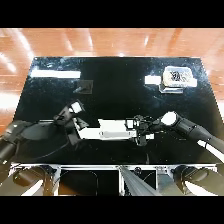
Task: Fold the box and place the chain.
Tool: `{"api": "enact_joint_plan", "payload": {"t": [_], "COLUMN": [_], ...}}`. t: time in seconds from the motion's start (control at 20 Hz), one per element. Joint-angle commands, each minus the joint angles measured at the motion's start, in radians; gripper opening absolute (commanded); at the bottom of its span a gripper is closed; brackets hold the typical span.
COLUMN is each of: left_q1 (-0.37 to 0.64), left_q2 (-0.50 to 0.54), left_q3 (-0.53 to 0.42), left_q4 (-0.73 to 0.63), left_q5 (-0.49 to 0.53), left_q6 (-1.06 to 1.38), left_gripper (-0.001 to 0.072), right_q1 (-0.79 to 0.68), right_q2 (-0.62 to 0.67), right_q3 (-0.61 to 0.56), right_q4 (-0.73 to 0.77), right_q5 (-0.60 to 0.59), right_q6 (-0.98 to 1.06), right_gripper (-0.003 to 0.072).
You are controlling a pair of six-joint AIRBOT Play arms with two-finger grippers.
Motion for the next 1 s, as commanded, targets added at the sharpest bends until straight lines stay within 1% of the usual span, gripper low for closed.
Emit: {"api": "enact_joint_plan", "payload": {"t": [0.0,0.05,0.1,0.15,0.2,0.25,0.35,0.4,0.45,0.5,0.6,0.7,0.85,0.95], "left_q1": [0.209,0.293,0.372,0.430,0.471,0.480,0.480,0.480,0.480,0.480,0.475,0.462,0.428,0.393], "left_q2": [0.034,0.021,-0.002,-0.028,-0.056,-0.074,-0.124,-0.166,-0.218,-0.269,-0.370,-0.439,-0.503,-0.523], "left_q3": [0.000,0.000,0.000,0.000,0.000,-0.001,-0.002,0.000,0.000,0.001,0.000,0.000,0.001,0.001], "left_q4": [0.098,0.097,0.095,0.096,0.097,0.084,0.023,-0.009,-0.053,-0.108,-0.190,-0.177,-0.194,-0.228], "left_q5": [0.217,0.294,0.402,0.505,0.572,0.537,0.372,0.317,0.294,0.300,0.352,0.329,0.253,0.239], "left_q6": [-0.238,-0.315,-0.373,-0.377,-0.375,-0.393,-0.671,-0.717,-0.715,-0.715,-0.684,-0.686,-0.687,-0.685], "left_gripper": [0.0025,0.0025,0.0025,0.0025,0.0025,0.0023,0.0025,0.0025,0.0025,0.0024,0.0022,0.0022,0.0022,0.0023], "right_q1": [0.000,0.000,0.000,0.000,0.000,0.000,0.000,0.000,0.000,0.000,0.000,0.000,0.000,0.000], "right_q2": [0.000,-0.001,-0.001,-0.001,-0.001,-0.001,0.000,0.000,0.000,0.000,-0.001,0.000,-0.001,-0.001], "right_q3": [0.001,0.001,0.001,0.001,0.001,0.001,0.001,0.001,0.001,0.001,0.001,0.001,0.001,0.001], "right_q4": [0.001,0.001,0.000,0.001,0.001,0.001,0.001,0.001,0.001,0.001,0.002,0.003,0.005,0.008], "right_q5": [0.000,0.000,0.000,0.000,0.000,0.000,0.000,0.000,0.000,0.000,0.000,0.000,0.000,0.000], "right_q6": [0.001,0.001,0.001,0.000,0.000,0.000,0.001,0.001,0.001,0.001,0.001,0.001,0.001,0.001], "right_gripper": [0.0543,0.0543,0.0543,0.0543,0.0543,0.0543,0.0543,0.0543,0.0543,0.0543,0.0542,0.0543,0.0542,0.0542]}}
